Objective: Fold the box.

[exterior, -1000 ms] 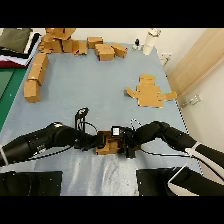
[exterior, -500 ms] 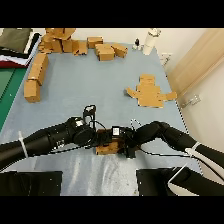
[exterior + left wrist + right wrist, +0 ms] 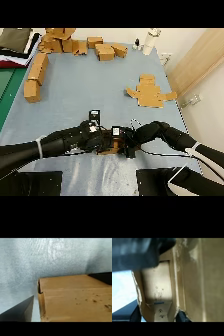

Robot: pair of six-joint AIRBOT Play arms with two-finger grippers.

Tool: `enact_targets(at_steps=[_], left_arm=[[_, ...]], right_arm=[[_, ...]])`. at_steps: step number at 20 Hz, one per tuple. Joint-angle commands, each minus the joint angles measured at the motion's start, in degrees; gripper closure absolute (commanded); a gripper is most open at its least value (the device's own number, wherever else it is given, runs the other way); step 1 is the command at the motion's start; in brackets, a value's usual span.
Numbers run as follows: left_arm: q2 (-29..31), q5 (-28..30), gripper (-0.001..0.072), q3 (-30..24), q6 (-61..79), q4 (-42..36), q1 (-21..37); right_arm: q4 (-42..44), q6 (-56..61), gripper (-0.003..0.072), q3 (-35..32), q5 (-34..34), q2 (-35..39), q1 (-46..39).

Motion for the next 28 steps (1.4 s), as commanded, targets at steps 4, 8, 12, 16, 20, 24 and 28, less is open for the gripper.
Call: enact_targets(at_steps=[4,8,12,16,20,24,28], left_arm=[[-7.89,-8.61,0.0192,7.43,2.12,3.43,-1.53],[-9.31,-9.18,0.0202,7.56,1.64,3.19,-1.53],[-9.29,-9.29,0.0697,7.63,1.92,2.97,-1.53],[-9.29,-9.31,0.0697,7.63,1.95,2.51,-1.55],[-9.22,-9.22,0.0275,7.63,1.95,1.81,-1.53],[-8.09,-8.76,0.0141,8.44,1.97,2.21,-1.53],[-4.11,-10.67,0.0142,8.46,0.17,6.27,-1.14]], right_arm=[[-0.02,0.02,0.0277,-0.02,0.02,-0.02,0.04],[-0.02,0.02,0.0277,-0.02,0.02,-0.02,0.04],[-0.02,0.02,0.0277,-0.02,0.02,-0.02,0.04],[-0.02,0.02,0.0277,-0.02,0.02,-0.02,0.04],[-0.02,0.02,0.0277,-0.02,0.02,-0.02,0.02],[-0.02,0.02,0.0277,-0.02,0.02,-0.02,0.04],[-0.02,0.02,0.0277,-0.02,0.02,-0.02,0.04]])
